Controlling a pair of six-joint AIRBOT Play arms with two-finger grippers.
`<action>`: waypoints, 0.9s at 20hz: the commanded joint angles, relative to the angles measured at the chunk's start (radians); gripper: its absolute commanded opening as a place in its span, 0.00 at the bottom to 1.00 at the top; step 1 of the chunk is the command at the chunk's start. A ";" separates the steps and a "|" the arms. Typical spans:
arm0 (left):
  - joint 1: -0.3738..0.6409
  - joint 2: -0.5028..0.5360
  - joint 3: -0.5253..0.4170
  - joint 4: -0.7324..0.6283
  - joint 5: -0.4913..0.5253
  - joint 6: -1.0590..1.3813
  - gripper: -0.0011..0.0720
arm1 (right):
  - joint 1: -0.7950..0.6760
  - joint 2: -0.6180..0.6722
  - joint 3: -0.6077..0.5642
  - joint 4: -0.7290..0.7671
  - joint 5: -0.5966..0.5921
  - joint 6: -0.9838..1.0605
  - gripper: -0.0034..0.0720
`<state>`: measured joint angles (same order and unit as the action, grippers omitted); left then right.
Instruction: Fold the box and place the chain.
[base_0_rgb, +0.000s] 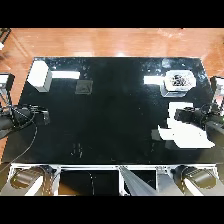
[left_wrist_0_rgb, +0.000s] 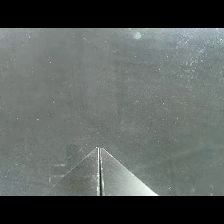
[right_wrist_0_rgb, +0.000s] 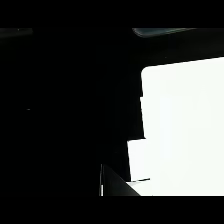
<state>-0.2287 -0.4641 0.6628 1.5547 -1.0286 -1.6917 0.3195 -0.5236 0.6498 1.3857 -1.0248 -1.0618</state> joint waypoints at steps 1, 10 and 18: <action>0.000 0.001 0.000 0.000 0.000 0.000 0.04 | 0.000 0.001 0.000 0.000 0.000 0.000 0.08; 0.000 0.001 0.000 0.000 0.000 0.000 0.04 | 0.000 0.001 0.000 0.000 0.000 0.000 0.08; 0.000 -0.039 0.000 -0.049 0.180 -0.001 0.04 | 0.000 0.001 0.000 -0.014 0.046 0.000 0.08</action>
<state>-0.2287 -0.4892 0.6621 1.5322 -0.8993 -1.6920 0.3195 -0.5236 0.6498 1.3846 -1.0191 -1.0618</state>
